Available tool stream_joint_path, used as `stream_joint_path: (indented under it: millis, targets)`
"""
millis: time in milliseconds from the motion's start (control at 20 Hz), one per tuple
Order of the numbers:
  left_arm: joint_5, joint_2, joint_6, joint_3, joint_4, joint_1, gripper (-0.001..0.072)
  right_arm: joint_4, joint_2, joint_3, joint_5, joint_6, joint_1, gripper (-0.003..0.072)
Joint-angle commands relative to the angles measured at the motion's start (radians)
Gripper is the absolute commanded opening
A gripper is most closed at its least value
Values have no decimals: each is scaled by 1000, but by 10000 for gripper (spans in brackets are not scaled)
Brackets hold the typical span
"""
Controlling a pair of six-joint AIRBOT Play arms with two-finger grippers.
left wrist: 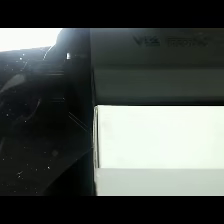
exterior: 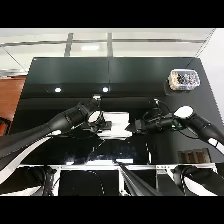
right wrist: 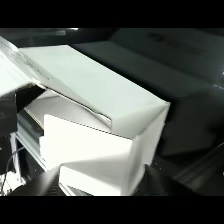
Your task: Fold the box and place the chain.
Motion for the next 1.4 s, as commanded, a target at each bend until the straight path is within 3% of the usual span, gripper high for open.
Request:
stream_joint_path:
  millis: [0, 200, 400, 450, 750, 1350]
  targets:
    - [2, 1, 0, 1, 0, 0, 32, -18, -1, 17, -89, 76, 79, 473]
    - [2, 1, 0, 1, 0, 0, 33, -265, -1, 98, -135, 315, 154, 473]
    - [2, 1, 0, 1, 0, 0, 33, -408, -8, 180, -150, 468, 229, 470]
    - [2, 1, 0, 1, 0, 0, 32, -455, -11, 198, -147, 509, 249, 370]
    - [2, 1, 0, 1, 0, 0, 32, -742, -58, 282, -95, 761, 352, 364]
    - [2, 1, 0, 1, 0, 0, 33, -1019, -255, 467, 64, 1088, 487, 355]
